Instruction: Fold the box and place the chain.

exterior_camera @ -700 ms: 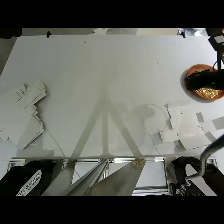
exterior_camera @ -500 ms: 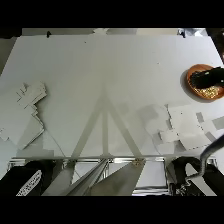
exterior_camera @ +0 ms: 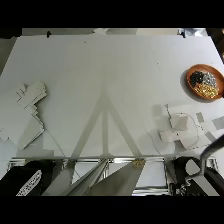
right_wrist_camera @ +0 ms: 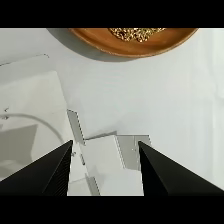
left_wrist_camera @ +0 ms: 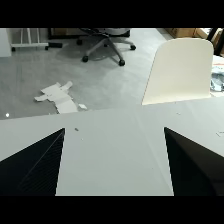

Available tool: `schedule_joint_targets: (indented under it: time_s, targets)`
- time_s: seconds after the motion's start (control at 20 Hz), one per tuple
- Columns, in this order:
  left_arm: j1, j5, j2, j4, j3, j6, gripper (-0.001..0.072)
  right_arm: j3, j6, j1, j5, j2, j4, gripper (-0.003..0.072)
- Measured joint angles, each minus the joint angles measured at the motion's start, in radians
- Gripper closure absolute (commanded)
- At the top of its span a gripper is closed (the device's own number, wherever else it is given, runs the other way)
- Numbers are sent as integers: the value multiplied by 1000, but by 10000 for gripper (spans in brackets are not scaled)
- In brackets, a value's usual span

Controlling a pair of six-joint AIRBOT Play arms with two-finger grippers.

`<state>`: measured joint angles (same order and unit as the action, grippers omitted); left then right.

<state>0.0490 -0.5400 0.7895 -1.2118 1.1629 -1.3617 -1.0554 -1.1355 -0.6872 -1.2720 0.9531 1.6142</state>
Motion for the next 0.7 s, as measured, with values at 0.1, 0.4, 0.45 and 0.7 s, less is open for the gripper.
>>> schedule_joint_targets:
  time_s: [0.1, 0.4, 0.45, 0.7]
  targets:
    - [0, 0, 0, 0, 0, 0, 12, 0, 7, -37, -6, 45, 0, 221]
    - [0, 0, 0, 0, 0, 0, 12, -2, 33, -134, -13, 214, 48, 221]
    - [0, 0, 0, 0, 0, 0, 12, -2, 38, -155, -16, 241, 53, 221]
    - [0, -1, 0, 0, 0, 0, 12, -3, 112, -264, -18, 352, 53, 226]
